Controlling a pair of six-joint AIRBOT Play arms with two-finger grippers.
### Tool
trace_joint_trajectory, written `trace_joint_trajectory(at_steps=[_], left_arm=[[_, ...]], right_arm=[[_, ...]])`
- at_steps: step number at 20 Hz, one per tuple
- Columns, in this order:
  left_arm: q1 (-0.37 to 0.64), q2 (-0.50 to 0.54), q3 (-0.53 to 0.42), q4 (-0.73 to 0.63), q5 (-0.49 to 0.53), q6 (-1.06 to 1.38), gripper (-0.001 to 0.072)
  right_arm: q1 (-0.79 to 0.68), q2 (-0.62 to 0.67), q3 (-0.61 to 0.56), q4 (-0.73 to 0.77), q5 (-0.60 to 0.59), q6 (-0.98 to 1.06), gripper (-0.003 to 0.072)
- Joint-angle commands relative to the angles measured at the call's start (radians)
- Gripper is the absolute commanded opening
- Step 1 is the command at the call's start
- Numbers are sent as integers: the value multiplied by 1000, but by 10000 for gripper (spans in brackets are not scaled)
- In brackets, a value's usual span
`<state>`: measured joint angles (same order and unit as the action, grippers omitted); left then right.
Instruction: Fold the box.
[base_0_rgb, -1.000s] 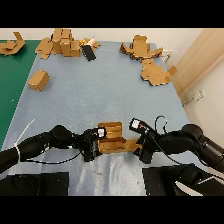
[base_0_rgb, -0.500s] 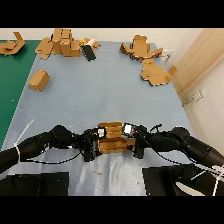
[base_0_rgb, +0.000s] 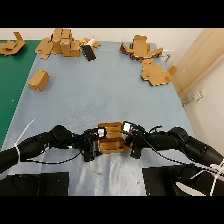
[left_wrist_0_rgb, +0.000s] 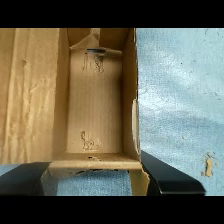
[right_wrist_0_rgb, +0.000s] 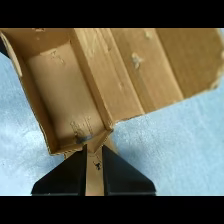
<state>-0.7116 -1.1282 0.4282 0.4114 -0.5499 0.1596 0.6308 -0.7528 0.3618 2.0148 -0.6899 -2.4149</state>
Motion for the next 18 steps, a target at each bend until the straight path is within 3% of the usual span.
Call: trace_joint_trajectory(at_steps=[1, 18], left_arm=[[1, 0, 1, 0, 0, 0, 439], [1, 0, 1, 0, 0, 0, 439]], right_arm=[[1, -1, 1, 33, 10, -3, 148], [1, -2, 0, 76, 35, -3, 161]])
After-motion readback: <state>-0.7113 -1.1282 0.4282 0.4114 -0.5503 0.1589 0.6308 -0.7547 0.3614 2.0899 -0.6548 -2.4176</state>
